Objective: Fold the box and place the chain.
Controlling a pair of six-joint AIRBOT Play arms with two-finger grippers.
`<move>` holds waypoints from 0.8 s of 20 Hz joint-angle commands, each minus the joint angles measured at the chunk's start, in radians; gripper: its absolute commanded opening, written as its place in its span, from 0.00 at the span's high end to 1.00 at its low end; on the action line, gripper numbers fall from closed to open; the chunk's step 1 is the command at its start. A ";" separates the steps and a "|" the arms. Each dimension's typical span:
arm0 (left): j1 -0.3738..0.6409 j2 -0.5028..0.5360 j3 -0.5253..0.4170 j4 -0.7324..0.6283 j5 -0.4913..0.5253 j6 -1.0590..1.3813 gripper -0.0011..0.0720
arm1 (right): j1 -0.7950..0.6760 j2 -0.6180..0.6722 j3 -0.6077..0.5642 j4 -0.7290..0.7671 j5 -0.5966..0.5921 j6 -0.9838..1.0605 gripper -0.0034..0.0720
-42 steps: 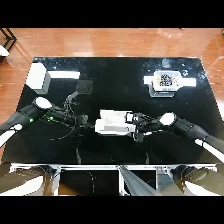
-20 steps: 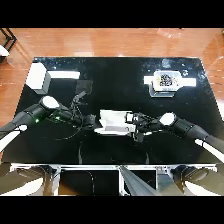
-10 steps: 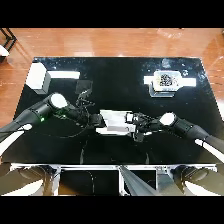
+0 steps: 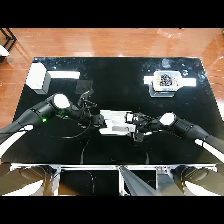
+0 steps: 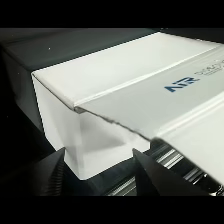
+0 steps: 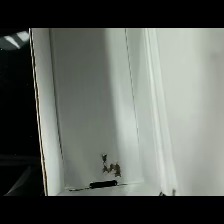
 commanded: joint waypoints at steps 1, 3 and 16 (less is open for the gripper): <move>-0.002 0.000 0.001 0.002 0.026 -0.013 0.28 | 0.001 -0.001 0.000 0.000 0.000 0.000 0.64; -0.002 0.000 0.001 0.005 0.059 -0.040 0.28 | 0.001 -0.001 0.000 0.000 0.000 0.000 0.64; -0.118 -0.001 0.001 0.222 0.144 -0.256 0.30 | 0.001 0.000 0.000 0.000 0.000 0.001 0.64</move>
